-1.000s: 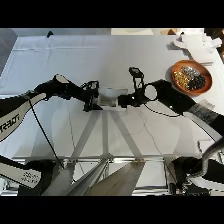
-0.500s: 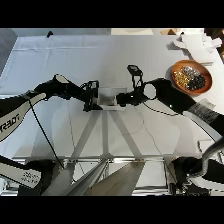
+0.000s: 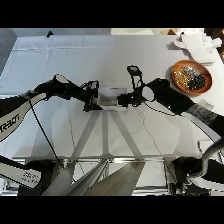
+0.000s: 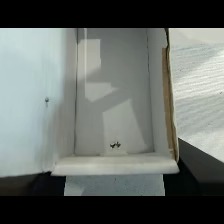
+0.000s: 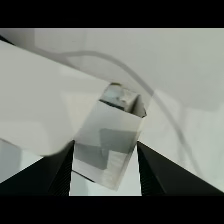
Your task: Fold the box and place the chain.
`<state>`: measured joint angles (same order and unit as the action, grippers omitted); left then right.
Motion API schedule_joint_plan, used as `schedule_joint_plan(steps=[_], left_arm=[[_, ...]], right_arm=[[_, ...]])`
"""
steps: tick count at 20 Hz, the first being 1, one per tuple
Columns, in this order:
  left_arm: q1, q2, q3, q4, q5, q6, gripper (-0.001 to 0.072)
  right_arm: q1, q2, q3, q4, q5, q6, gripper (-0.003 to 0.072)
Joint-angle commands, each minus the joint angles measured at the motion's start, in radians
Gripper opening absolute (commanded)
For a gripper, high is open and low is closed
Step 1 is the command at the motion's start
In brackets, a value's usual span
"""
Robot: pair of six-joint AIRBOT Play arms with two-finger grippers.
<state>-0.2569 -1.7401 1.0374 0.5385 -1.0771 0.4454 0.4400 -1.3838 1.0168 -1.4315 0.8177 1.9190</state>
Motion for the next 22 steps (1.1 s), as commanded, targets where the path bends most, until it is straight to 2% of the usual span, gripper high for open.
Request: schedule_joint_plan(steps=[1, 10, 16, 22], left_arm=[[0.0, 0.0, 0.0, 0.0, 0.0, 0.0, 0.0211], [0.0, 0.0, 0.0, 0.0, 0.0, 0.0, 0.0211], [0.0, 0.0, 0.0, 0.0, 0.0, 0.0, 0.0211], [0.0, 0.0, 0.0, 0.0, 0.0, 0.0, 0.0211]], right_arm=[[0.001, -0.002, 0.0, -0.042, -0.001, 0.023, 0.0396], [0.001, -0.037, 0.0, -0.023, 0.0, 0.075, 0.0396], [0.002, -0.037, 0.0, 0.112, -0.03, 0.074, 0.0394], [0.002, -0.038, 0.0, 0.109, -0.048, 0.074, 0.039]])
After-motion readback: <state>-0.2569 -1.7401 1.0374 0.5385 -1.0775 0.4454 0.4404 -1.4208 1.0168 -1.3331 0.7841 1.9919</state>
